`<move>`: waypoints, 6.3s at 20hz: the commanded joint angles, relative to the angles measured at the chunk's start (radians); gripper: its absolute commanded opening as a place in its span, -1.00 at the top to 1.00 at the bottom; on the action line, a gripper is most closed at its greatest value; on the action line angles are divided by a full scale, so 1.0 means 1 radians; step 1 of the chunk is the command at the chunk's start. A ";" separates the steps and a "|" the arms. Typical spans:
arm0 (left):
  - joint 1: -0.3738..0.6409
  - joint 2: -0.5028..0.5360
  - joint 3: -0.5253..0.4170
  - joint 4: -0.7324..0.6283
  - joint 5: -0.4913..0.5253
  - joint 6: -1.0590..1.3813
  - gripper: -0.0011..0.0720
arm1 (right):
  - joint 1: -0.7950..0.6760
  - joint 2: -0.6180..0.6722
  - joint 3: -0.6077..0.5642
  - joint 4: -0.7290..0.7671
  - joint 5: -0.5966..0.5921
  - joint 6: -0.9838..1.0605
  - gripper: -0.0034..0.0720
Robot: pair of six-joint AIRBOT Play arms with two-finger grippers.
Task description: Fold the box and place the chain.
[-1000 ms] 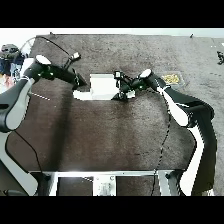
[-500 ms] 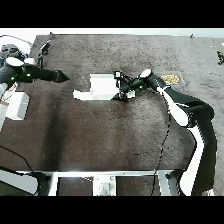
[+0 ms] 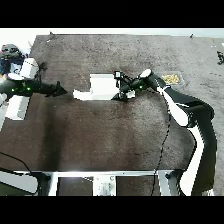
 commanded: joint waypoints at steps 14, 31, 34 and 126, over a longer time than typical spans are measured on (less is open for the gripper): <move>-0.124 -0.182 -0.013 -0.182 0.069 0.017 0.95 | 0.000 0.000 0.001 0.000 0.000 0.000 -0.26; -0.180 -0.183 0.078 -0.339 -0.029 0.064 -0.07 | 0.000 0.000 0.001 0.000 0.001 0.000 -0.26; -0.209 -0.183 0.078 -0.338 -0.013 0.064 -0.20 | 0.000 0.000 0.001 0.000 0.000 0.000 -0.26; -0.646 -0.351 0.805 0.987 -0.311 -0.975 -0.57 | 0.000 0.000 0.001 0.000 0.000 0.000 -0.26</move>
